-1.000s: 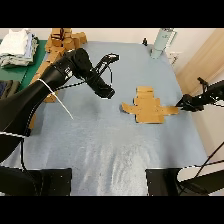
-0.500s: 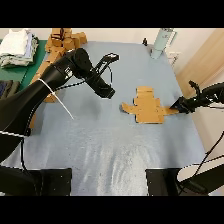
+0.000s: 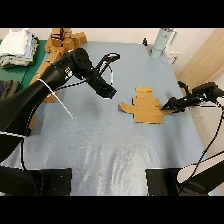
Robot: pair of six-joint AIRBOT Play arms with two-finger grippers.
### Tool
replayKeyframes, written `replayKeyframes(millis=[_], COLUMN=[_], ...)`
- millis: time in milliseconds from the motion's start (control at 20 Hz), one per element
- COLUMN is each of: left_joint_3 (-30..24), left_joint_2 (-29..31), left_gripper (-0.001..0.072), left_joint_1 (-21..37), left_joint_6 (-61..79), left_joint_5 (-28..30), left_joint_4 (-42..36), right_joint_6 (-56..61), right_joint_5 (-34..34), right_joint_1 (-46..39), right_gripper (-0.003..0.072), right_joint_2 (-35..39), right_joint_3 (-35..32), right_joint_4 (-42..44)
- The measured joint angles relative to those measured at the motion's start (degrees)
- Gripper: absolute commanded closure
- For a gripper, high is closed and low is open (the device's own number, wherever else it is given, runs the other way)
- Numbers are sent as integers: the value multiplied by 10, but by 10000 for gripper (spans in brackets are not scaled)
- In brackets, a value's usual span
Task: Fold the box.
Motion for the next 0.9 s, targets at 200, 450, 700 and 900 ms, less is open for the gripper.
replayKeyframes(millis=[200, 450, 700, 900], left_joint_3=[0, 0, 0, 0], left_joint_2=[0, 0, 0, 0], left_gripper=[698, 470, 269, 269], left_joint_1=[0, 1, 28, 64], left_joint_6=[0, 2, -6, -11], left_joint_5=[0, 0, -29, -78], left_joint_4=[-5, -38, -73, -101], right_joint_6=[-1, -2, -5, -6], right_joint_5=[-12, -49, -48, 12], right_joint_1=[29, 73, 137, 187], right_gripper=[671, 680, 680, 680], right_joint_2=[-9, -8, 39, 126], right_joint_3=[6, 18, -30, -155], right_joint_4=[5, 83, 164, 190])
